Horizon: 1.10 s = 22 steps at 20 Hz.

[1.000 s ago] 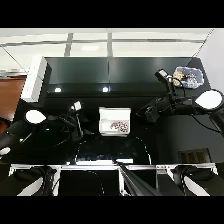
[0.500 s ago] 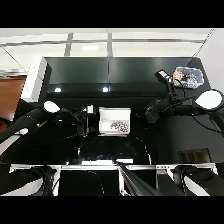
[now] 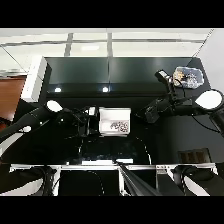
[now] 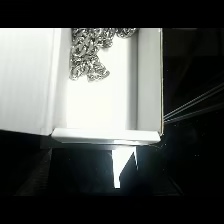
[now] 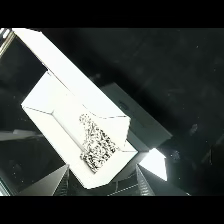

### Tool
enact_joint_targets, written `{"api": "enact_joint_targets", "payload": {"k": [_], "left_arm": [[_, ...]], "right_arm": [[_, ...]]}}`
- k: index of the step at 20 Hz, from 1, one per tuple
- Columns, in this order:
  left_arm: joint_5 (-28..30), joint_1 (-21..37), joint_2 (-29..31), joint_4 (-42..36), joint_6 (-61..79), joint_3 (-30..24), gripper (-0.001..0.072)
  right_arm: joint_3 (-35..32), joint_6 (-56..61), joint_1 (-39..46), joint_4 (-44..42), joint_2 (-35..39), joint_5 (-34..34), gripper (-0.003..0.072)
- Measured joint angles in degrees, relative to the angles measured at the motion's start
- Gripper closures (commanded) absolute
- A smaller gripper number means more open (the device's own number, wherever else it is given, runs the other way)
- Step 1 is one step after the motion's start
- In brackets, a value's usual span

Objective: Fold the box and place the chain.

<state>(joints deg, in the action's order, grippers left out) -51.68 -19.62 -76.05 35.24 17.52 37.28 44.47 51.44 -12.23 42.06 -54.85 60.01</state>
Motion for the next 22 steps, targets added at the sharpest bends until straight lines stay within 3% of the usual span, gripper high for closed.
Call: {"api": "enact_joint_targets", "payload": {"k": [10, 12, 13, 14, 15, 16, 22], "left_arm": [[0.8, -2.5, -1.3, -4.3, 0.1, 0.0, 0.0022], [1.3, -3.1, -1.8, -4.6, 0.1, 0.0, 0.0247], [1.4, -3.4, -1.9, -4.8, 0.1, 0.1, 0.0314], [1.5, -3.7, -2.0, -4.9, 0.1, 0.2, 0.0314], [1.6, -3.8, -2.1, -4.9, 0.1, 0.3, 0.0314], [1.8, -3.9, -2.1, -4.9, 0.1, 0.3, 0.0314], [3.0, -4.2, -2.2, -4.9, 0.1, 0.5, 0.0314]], "right_arm": [[0.0, 0.0, 0.0, 0.0, 0.0, -0.5, 0.0195], [0.0, 0.0, 0.0, 0.0, 0.0, -0.8, 0.0195], [0.0, 0.0, 0.0, 0.0, 0.0, -1.2, 0.0195], [0.0, 0.0, 0.0, 0.0, 0.0, -1.7, 0.0194], [0.0, 0.0, 0.0, 0.0, 0.0, -2.6, 0.0133], [0.0, 0.1, -0.1, 0.0, 0.0, -4.0, -0.0027], [0.0, 4.6, -1.8, -3.1, -4.9, -18.2, -0.0026]]}}
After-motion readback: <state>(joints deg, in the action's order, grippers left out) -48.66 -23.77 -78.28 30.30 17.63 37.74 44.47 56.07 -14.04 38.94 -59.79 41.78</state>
